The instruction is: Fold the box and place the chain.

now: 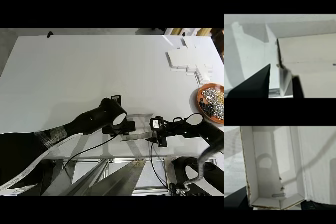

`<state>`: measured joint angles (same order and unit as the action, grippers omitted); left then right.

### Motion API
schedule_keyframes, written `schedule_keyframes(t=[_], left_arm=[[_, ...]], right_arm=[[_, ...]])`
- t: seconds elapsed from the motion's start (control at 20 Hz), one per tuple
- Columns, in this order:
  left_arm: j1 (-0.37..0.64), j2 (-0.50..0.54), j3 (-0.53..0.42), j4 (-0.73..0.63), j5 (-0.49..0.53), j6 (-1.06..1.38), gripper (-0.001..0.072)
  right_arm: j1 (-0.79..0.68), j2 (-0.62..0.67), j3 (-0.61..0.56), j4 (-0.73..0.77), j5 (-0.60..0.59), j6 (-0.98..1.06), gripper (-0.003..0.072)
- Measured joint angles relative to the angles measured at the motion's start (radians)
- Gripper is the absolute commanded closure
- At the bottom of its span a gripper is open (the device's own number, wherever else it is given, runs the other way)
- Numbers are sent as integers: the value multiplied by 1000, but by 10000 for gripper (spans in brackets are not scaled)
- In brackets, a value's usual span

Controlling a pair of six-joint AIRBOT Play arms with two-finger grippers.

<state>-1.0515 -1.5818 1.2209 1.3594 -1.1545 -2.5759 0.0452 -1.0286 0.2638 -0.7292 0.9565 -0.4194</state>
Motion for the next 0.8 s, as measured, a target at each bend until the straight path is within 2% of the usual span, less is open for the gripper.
schedule_keyframes(t=[0.25, 0.3, 0.45, 0.7, 0.8], left_arm=[[-27, -31, 23, 52, -2, -92, 423], [-30, -32, 24, 61, 6, -112, 453], [-37, -41, 27, 89, 16, -156, 453], [-46, -74, 42, 89, 5, -167, 458], [-47, -83, 47, 85, 4, -167, 557]], right_arm=[[0, 0, 0, 0, 0, 0, 271], [0, 0, 0, 0, 0, 0, 271], [0, 0, 0, 0, 0, 0, 271], [0, 0, 0, 0, 0, 1, 271], [0, 0, 0, 0, 0, 1, 271]])
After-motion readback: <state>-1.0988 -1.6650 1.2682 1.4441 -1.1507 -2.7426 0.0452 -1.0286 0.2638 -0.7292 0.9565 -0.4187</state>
